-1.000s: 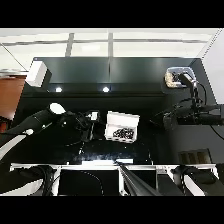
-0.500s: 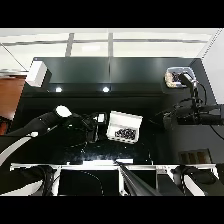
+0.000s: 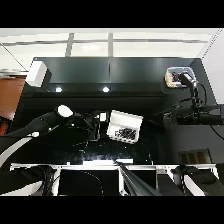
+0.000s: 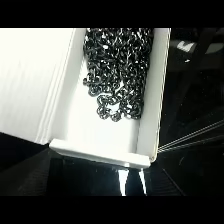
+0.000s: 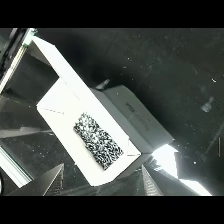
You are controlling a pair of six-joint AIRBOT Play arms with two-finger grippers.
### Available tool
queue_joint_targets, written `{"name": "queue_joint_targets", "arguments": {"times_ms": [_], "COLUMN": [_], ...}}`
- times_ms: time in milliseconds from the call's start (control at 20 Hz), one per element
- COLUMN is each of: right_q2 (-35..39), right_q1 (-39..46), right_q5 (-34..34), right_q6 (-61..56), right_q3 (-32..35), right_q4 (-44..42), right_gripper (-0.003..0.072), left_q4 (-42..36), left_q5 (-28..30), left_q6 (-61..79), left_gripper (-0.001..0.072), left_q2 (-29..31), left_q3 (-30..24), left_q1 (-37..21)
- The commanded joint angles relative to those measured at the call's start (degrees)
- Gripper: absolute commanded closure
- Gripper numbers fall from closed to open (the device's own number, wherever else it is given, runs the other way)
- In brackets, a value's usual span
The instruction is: Fold the box and place the chain.
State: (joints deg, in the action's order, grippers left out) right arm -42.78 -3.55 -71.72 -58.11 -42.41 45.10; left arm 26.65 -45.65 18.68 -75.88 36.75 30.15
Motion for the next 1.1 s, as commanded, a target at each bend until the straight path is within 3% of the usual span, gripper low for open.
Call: {"name": "queue_joint_targets", "arguments": {"times_ms": [0,200,600,650,700,750,1050], "right_q2": [0.0,0.0,0.0,0.0,0.0,0.0,-5.7], "right_q1": [0.0,0.0,-0.2,-0.2,-0.2,-0.2,-5.7], "right_q5": [0.0,0.0,0.1,0.2,0.3,1.1,15.0], "right_q6": [0.0,0.0,0.0,0.0,-0.1,-0.2,-2.8], "right_q3": [0.0,0.0,0.1,0.1,0.1,0.1,0.0], "right_q4": [0.0,0.0,0.0,0.0,0.0,0.0,0.0], "right_gripper": [0.0138,0.0139,0.0137,0.0124,-0.0027,-0.0024,-0.0023], "left_q4": [-0.2,1.6,3.0,2.9,2.9,2.9,2.9], "left_q5": [-0.8,-4.2,-2.2,-1.9,-1.9,-1.9,-1.9], "left_q6": [0.4,0.3,-0.8,-1.0,-1.0,-1.0,-1.0], "left_gripper": [0.0009,0.0009,0.0033,0.0140,0.0339,0.0424,0.0424], "left_q2": [-0.5,-1.1,-1.2,-1.2,-1.1,-1.2,-1.2], "left_q3": [0.3,0.5,0.5,0.5,0.5,0.5,0.5], "left_q1": [1.1,1.7,1.7,1.7,1.7,1.7,1.7]}}
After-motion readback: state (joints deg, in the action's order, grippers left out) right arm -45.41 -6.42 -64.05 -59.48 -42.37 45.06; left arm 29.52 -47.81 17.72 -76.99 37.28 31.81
